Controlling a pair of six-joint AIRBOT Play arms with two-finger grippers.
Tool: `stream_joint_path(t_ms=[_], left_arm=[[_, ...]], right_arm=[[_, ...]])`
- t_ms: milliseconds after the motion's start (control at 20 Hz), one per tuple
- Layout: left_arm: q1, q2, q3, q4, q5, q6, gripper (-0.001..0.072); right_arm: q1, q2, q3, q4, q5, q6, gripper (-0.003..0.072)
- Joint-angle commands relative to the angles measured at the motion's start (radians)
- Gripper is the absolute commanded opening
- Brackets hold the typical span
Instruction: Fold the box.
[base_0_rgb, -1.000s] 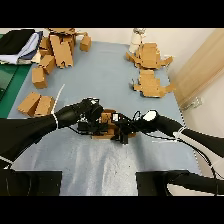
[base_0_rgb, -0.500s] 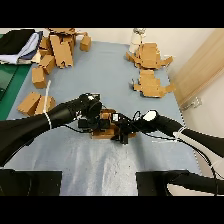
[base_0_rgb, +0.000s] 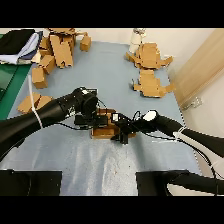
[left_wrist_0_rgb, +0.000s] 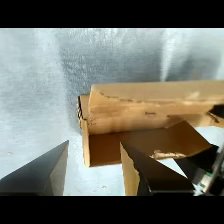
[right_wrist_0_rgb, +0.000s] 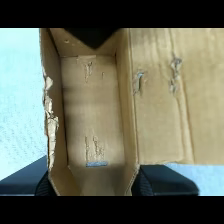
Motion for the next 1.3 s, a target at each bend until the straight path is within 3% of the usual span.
stream_joint_path(t_ms=[0,150,300,350,450,550,650,800,900,950,1050,1250], left_arm=[[0.022,0.041,0.001,0.010,-0.011,0.011,0.0515],[0.051,0.077,0.001,0.023,-0.053,0.028,0.0514],[0.098,0.087,0.001,0.024,-0.164,0.077,0.0514],[0.113,0.088,0.001,0.025,-0.199,0.118,0.0463],[0.146,0.088,0.001,0.058,-0.243,0.157,0.0017],[0.207,0.088,-0.001,0.092,-0.217,0.214,0.0009],[0.328,0.088,-0.015,-0.039,-0.121,0.423,0.0008],[0.596,0.064,-0.078,-0.581,0.029,1.072,0.0009],[0.729,0.014,-0.099,-0.896,0.016,1.501,0.0009],[0.768,-0.014,-0.099,-0.987,-0.021,1.700,0.0009],[0.771,-0.052,-0.099,-1.028,-0.039,1.942,0.0009],[0.663,-0.071,-0.134,-1.047,-0.047,2.267,0.0007]], right_arm=[[0.000,0.000,0.000,0.000,0.000,0.000,0.0501],[0.000,0.000,0.000,0.000,0.000,0.001,0.0500],[0.000,0.000,0.000,0.000,0.000,0.000,0.0501],[0.000,0.000,0.000,0.000,0.000,0.001,0.0501],[0.000,0.000,0.000,0.000,0.000,0.000,0.0501],[0.000,0.000,0.000,0.000,0.000,0.001,0.0501],[0.000,0.000,0.000,0.000,0.000,0.000,0.0501],[0.000,0.000,0.000,0.000,0.000,0.001,0.0501],[0.000,0.000,0.000,0.000,0.000,0.000,0.0501],[0.000,0.000,0.000,0.000,0.000,0.000,0.0501],[0.000,0.000,0.000,0.000,-0.001,0.001,0.0501],[0.000,0.000,0.000,0.000,-0.001,0.000,0.0501]])
